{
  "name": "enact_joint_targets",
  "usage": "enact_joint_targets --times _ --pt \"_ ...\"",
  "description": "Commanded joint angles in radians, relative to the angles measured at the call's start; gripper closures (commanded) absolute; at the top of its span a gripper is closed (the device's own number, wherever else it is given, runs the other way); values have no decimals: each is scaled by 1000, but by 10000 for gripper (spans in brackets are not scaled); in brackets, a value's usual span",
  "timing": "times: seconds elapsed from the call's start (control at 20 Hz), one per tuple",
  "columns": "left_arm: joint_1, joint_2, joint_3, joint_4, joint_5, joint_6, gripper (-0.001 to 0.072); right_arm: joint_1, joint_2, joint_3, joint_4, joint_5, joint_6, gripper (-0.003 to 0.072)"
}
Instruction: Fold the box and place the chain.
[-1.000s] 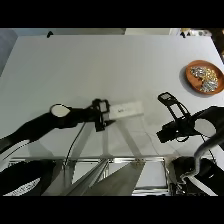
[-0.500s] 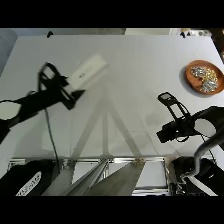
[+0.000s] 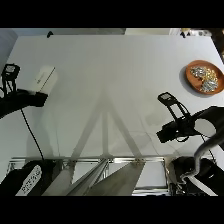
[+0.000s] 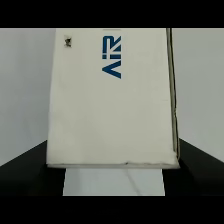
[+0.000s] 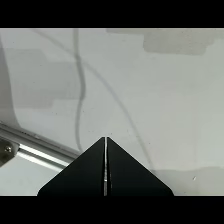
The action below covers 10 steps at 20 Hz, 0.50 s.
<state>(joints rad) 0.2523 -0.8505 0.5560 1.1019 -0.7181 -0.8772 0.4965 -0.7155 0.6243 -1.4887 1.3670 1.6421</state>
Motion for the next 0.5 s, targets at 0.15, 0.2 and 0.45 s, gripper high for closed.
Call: enact_joint_targets --times 0.15,0.2,0.45 --pt "71 -145 1 112 -152 -127 613 0 1 1 0 0 0 667" --pt "71 -158 1 131 -162 -147 454 0 1 1 0 1 0 667" --pt "71 -161 1 168 -195 -213 51 0 1 1 0 2 0 667"
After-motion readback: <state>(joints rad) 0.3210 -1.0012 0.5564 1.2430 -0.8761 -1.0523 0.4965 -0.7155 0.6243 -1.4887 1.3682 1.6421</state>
